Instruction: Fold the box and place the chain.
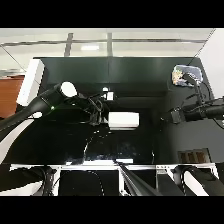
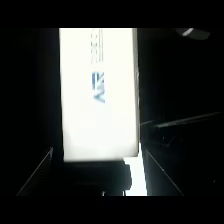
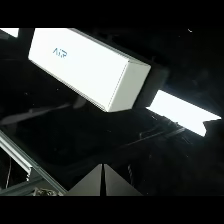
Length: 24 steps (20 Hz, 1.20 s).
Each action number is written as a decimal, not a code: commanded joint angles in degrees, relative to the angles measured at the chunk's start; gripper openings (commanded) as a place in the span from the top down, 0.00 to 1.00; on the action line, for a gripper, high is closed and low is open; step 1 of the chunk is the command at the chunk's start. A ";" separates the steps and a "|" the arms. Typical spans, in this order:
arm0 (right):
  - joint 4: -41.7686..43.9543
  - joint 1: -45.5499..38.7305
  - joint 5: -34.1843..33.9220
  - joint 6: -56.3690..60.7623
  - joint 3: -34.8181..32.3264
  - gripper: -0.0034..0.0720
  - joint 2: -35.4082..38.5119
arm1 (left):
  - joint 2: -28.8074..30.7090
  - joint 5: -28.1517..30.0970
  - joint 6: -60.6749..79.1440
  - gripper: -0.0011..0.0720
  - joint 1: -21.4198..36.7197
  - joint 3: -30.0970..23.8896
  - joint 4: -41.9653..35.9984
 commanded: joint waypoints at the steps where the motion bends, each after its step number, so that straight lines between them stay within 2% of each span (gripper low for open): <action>1: -0.76 -1.33 -1.73 0.35 0.11 0.94 1.01 | -0.74 2.75 -7.10 0.01 -4.63 4.85 0.55; 4: -0.79 -1.33 -2.73 0.35 0.11 0.94 1.01 | -5.99 3.74 -10.19 0.03 -9.25 8.79 1.31; 6: -0.85 -1.33 -2.60 0.35 0.11 0.94 1.01 | -8.76 3.80 -12.52 0.03 -10.12 9.66 3.74; 8: -0.85 -1.33 -2.82 0.35 0.11 0.94 1.01 | -10.14 4.22 -12.57 0.03 -10.12 10.32 1.64; 24: -0.87 -1.33 -4.44 0.35 0.11 0.94 1.01 | -11.06 3.43 -12.55 0.03 -10.08 10.36 -0.24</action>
